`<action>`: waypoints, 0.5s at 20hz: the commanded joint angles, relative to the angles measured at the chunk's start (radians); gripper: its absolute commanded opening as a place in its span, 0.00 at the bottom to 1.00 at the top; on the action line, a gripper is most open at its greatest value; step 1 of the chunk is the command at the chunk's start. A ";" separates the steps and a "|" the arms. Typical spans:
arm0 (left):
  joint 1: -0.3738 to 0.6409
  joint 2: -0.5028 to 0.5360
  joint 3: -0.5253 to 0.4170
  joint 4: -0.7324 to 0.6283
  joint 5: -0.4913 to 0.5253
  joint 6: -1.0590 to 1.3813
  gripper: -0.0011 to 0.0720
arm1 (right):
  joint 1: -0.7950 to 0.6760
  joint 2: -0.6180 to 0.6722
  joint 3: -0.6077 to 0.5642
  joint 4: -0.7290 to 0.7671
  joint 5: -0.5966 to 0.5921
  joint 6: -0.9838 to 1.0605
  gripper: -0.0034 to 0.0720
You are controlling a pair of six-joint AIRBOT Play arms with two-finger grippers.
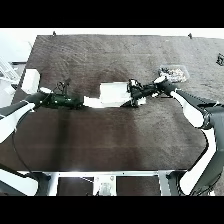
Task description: Fold the box and place the chain.
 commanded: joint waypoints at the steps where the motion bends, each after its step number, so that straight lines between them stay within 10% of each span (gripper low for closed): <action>1: -0.014 -0.002 0.031 -0.039 -0.031 0.002 0.05 | 0.000 0.000 0.000 0.000 0.000 0.000 0.82; 3: -0.014 -0.002 0.066 -0.040 -0.059 -0.008 0.12 | 0.000 0.000 0.000 0.000 0.000 0.000 0.82; 4: -0.014 -0.002 0.082 -0.040 -0.074 -0.013 0.35 | 0.000 0.000 0.000 0.000 0.000 0.000 0.82; 10: -0.024 -0.002 0.108 -0.059 -0.106 -0.032 0.35 | 0.000 0.000 0.000 0.000 0.000 0.000 0.82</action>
